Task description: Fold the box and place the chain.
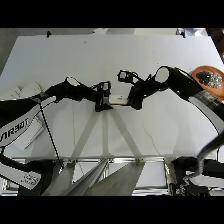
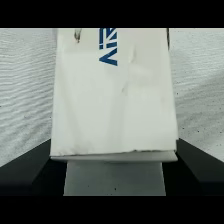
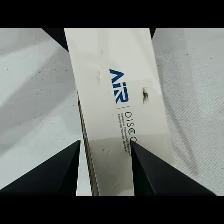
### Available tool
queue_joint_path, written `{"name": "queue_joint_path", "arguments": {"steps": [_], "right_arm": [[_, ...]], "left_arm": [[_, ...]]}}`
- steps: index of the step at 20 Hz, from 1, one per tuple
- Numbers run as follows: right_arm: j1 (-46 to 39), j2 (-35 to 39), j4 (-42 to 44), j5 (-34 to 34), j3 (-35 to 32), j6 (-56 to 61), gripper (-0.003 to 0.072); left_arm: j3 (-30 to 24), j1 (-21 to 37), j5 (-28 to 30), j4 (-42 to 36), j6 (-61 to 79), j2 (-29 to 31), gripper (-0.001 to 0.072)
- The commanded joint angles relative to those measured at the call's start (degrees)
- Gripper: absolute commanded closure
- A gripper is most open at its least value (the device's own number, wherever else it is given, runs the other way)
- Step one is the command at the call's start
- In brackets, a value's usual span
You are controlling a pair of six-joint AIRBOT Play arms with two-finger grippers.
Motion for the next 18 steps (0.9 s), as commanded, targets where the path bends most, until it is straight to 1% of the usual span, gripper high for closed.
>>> {"name": "queue_joint_path", "arguments": {"steps": [1,4,6,7,8,10,11,13,15,18], "right_arm": [[0.04,0.96,1.99,0.63,-0.42,0.24,0.0324],[0.02,3.48,3.50,-1.29,-0.42,0.33,0.0330],[-0.02,5.81,6.16,-3.43,-0.42,2.82,0.0330],[-0.02,6.93,8.83,-4.87,-0.42,4.48,0.0355],[-0.02,7.61,12.41,-6.23,-0.42,5.77,0.0442],[-0.02,7.54,19.65,-8.17,-0.42,6.29,0.0675],[-0.02,7.13,22.56,-9.09,-0.44,6.47,0.0675],[-0.02,5.53,25.40,-11.80,-0.46,12.07,0.0676],[-0.02,3.02,25.38,-13.60,-0.48,19.98,0.0676],[-0.02,-0.04,25.44,-13.66,-1.40,25.97,0.0677]], "left_arm": [[0.02,0.04,0.24,-0.15,-0.07,0.02,0.0692],[0.02,0.04,0.24,-0.15,-0.07,0.02,0.0692],[0.02,0.04,0.24,-0.15,-0.07,0.02,0.0692],[0.02,0.04,0.24,-0.15,-0.07,0.02,0.0692],[0.02,0.04,0.24,-0.15,-0.07,0.02,0.0692],[0.02,0.04,0.24,-0.15,-0.07,0.02,0.0692],[0.02,0.04,0.24,-0.15,-0.07,0.02,0.0692],[0.02,0.04,0.24,-0.15,-0.07,0.04,0.0692],[0.02,0.04,0.24,-0.15,-0.07,0.02,0.0692],[0.02,0.04,0.24,-0.15,-0.07,0.04,0.0692]]}}
